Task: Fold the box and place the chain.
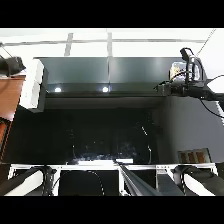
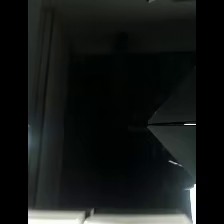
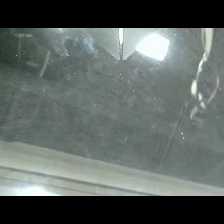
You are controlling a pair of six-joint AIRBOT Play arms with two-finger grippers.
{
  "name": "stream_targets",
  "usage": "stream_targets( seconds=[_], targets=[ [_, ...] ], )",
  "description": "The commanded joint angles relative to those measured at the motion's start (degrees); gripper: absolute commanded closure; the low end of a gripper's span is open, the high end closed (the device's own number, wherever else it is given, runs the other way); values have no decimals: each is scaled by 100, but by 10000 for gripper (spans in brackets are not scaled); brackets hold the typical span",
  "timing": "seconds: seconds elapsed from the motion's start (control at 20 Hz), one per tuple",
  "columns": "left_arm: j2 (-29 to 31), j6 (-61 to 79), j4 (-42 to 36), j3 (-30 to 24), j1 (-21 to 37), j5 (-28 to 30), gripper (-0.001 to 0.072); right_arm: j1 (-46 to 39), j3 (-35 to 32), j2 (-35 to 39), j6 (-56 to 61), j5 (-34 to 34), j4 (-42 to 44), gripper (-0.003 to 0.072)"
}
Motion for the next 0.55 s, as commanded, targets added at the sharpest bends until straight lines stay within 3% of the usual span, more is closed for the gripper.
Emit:
stream_targets(
  seconds=[0.0, 0.15, 0.5],
  targets=[
    [1661, 129, 125, -2124, -673, 1167, 684, 55, -2, 0, -4, -35, -118, 671],
    [2542, 203, 372, -3289, -750, 2085, 683, 57, -2, 0, -4, -35, -116, 671],
    [2778, 199, 404, -3438, -739, 2131, 683, 55, -2, 0, -4, -35, -116, 671]
  ],
)
